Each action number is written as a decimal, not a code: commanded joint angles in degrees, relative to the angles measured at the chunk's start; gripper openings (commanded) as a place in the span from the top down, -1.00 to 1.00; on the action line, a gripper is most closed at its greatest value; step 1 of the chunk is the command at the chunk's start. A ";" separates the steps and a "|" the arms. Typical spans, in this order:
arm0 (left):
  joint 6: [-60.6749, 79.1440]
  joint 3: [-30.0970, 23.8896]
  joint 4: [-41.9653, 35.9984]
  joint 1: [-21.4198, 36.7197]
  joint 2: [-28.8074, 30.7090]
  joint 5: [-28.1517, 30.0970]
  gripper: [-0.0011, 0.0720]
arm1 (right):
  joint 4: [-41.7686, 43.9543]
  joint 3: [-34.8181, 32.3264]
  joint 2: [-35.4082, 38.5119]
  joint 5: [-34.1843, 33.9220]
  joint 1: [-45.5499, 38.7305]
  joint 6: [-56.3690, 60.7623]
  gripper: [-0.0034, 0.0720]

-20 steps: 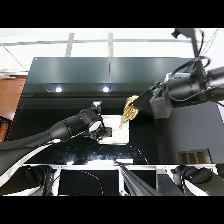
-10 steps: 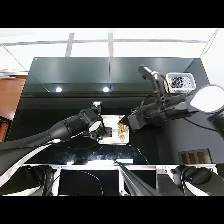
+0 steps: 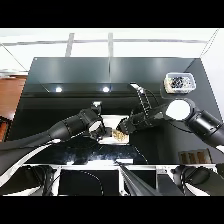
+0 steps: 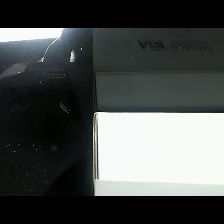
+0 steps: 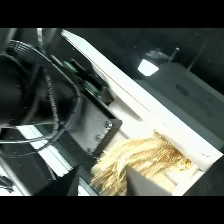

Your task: Fold the box and place the chain.

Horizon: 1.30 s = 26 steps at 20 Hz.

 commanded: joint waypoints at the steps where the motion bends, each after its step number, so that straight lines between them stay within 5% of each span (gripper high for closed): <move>1: -0.04 0.09 0.00 0.02 -0.02 0.13 0.90 | -3.69 1.38 0.57 5.09 -3.67 0.70 -0.03; 4: -0.17 0.92 0.02 0.02 0.00 -0.11 0.90 | -8.17 3.19 7.04 9.42 -13.94 0.35 -0.03; 5: -0.17 1.66 0.02 0.02 0.00 -0.35 0.70 | -9.09 3.19 9.62 9.90 -17.66 0.35 -0.03; 6: -0.17 2.58 0.02 0.00 0.09 -0.72 -0.07 | -9.44 3.17 11.78 10.80 -20.87 0.35 -0.03; 7: -0.15 3.78 0.07 0.02 0.17 -1.84 -0.48 | -9.70 3.15 13.22 11.72 -23.43 0.35 -0.03; 13: 20.68 7.43 2.93 1.44 8.07 -13.62 -0.49 | -9.97 3.15 14.88 14.08 -29.92 0.31 -0.03; 18: 39.01 -4.61 -1.18 13.94 24.06 -13.79 -0.49 | -9.97 3.10 14.86 14.29 -29.88 0.31 -0.03; 21: 52.30 -17.35 -16.06 29.86 30.84 -6.49 -0.49 | -9.99 3.10 14.84 13.14 -29.90 0.33 -0.03; 23: 77.53 -23.91 -35.41 38.16 31.45 -6.49 -0.49 | -9.94 3.10 14.80 12.66 -29.88 0.35 -0.03; 24: 89.70 -26.25 -42.29 40.17 31.19 -6.84 -0.62 | -9.97 3.10 14.80 12.70 -29.90 0.33 -0.03; 25: 98.25 -27.50 -44.22 40.72 30.75 -5.22 -0.95 | -9.94 3.10 14.80 12.92 -29.88 0.37 -0.03; 26: 107.08 -27.96 -43.25 40.57 30.03 -2.84 -0.98 | -9.99 3.10 14.80 13.09 -29.90 0.37 -0.03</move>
